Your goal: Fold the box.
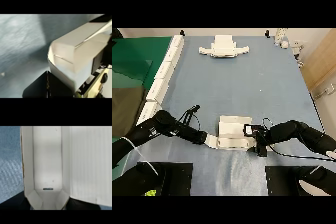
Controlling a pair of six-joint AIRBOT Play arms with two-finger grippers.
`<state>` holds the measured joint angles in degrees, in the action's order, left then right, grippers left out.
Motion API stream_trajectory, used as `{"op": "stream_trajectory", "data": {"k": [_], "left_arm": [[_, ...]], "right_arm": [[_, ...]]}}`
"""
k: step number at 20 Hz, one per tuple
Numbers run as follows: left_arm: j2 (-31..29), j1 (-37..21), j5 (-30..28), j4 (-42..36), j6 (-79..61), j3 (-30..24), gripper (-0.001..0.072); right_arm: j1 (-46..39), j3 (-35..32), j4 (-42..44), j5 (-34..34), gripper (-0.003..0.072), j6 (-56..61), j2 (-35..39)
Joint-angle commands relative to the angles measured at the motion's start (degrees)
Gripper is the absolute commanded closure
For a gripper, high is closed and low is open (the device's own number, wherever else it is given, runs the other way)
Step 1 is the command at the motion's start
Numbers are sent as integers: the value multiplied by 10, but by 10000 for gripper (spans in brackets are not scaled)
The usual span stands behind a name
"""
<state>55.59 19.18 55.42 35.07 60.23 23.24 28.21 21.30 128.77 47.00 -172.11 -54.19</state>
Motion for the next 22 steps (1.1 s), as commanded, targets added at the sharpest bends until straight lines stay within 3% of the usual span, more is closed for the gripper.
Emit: {"op": "stream_trajectory", "data": {"k": [1, 8, 9, 10, 14, 17, 22], "left_arm": [[0, 26, -6, -17, -7, 25, 692], [0, 25, 22, -16, -8, 46, 677], [0, 25, 22, -16, -7, 46, 482], [0, 25, 23, -16, -7, 46, 410], [1, 25, 22, -16, -9, 46, 425], [1, 26, -11, -21, -8, 46, 425], [0, 44, 0, -12, 16, 47, 397]], "right_arm": [[0, 0, 0, 0, 152, 0, 0], [0, 0, 0, 0, 152, 0, 0], [0, 0, 0, 0, 153, 0, 0], [0, 0, 0, 0, 153, 0, 0], [0, 0, 0, 0, 152, 0, 0], [0, 0, 0, 0, 152, 0, 0], [0, 0, 0, 0, 153, 0, 0]]}}
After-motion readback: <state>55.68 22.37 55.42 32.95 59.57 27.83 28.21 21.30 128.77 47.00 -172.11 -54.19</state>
